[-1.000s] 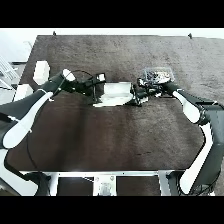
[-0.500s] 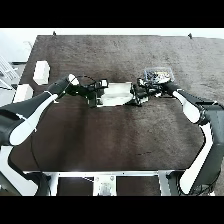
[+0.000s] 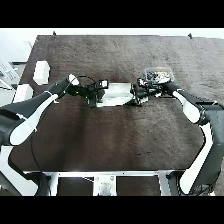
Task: Fold the box and place the chain.
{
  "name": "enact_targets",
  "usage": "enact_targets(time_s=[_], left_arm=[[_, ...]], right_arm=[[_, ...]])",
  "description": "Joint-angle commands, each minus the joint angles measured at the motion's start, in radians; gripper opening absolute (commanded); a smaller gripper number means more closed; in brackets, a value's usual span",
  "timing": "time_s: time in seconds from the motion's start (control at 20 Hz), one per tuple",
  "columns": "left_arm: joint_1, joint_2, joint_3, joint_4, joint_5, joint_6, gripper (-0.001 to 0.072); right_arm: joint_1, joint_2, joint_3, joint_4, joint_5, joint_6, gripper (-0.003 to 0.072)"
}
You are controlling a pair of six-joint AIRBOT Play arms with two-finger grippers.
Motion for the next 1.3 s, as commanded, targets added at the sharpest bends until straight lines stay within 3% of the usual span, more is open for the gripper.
enact_targets(time_s=[0.0,0.2,0.4,0.65,0.7,0.8,1.25], left_arm=[[0.0,-0.002,0.0,-0.025,-0.003,0.007,0.0221],[-0.024,-0.008,0.0,-0.064,0.006,0.056,0.022],[-0.035,-0.012,0.0,-0.071,0.089,0.056,0.022],[-0.035,-0.014,0.0,-0.157,0.077,0.102,0.0222],[-0.035,-0.018,0.0,-0.187,0.075,0.119,0.0253],[-0.035,-0.029,0.0,-0.224,0.061,0.146,0.0544],[-0.034,-0.042,0.0,-0.226,0.085,0.161,0.0573]], right_arm=[[0.001,0.0,0.0,0.0,0.0,0.0,0.0478],[0.001,0.0,0.0,0.0,0.0,0.0,0.0478],[0.001,0.0,0.0,0.0,0.0,0.0,0.0478],[0.001,0.0,0.0,0.0,0.0,0.0,0.0479],[0.001,0.0,0.0,0.0,0.0,0.0,0.0478],[0.001,0.0,0.0,0.0,0.0,0.0,0.0478],[0.001,0.0,0.0,0.0,0.0,0.0,0.0478]])
